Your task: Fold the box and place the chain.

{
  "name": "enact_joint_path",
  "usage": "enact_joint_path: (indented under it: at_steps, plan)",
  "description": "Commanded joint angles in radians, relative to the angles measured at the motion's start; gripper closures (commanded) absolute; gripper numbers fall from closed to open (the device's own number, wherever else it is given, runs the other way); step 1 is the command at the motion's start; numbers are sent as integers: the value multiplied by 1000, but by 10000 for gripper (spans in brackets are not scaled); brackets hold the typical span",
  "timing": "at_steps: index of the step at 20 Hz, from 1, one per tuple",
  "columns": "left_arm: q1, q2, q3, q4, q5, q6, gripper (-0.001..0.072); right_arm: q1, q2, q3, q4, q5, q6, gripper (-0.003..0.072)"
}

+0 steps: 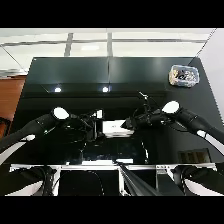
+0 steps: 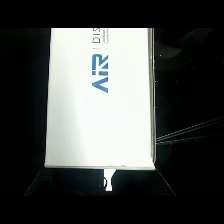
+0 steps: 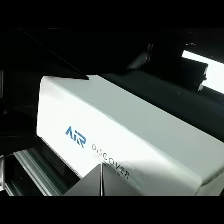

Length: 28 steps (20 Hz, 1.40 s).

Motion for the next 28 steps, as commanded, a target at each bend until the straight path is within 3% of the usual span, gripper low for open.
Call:
enact_joint_path:
  at_steps: [1,7,8,10,14,18,20,24,28]
  plan:
    - [-1,0,0,-1,0,0,359,-11,29,10,-10,40,-5,668]
    - [1,2,19,0,4,-7,329,-252,257,102,-80,290,-57,668]
    - [1,7,32,0,-1,-33,272,-309,303,101,-111,314,-57,668]
    - [1,41,53,23,-3,-91,-3,-425,375,101,-240,393,-55,667]
    - [1,180,72,129,-4,-101,-3,-618,437,100,-459,537,-19,668]
    - [-23,223,92,-39,-9,-101,1,-659,438,61,-423,481,-24,668]
    - [-63,174,116,-80,36,-102,2,-639,438,41,-384,457,-43,668]
    - [-143,-19,238,-79,19,-201,2,-595,438,40,-383,445,-42,668]
    - [-152,-128,293,-87,9,-311,1,-593,438,40,-384,456,-43,668]
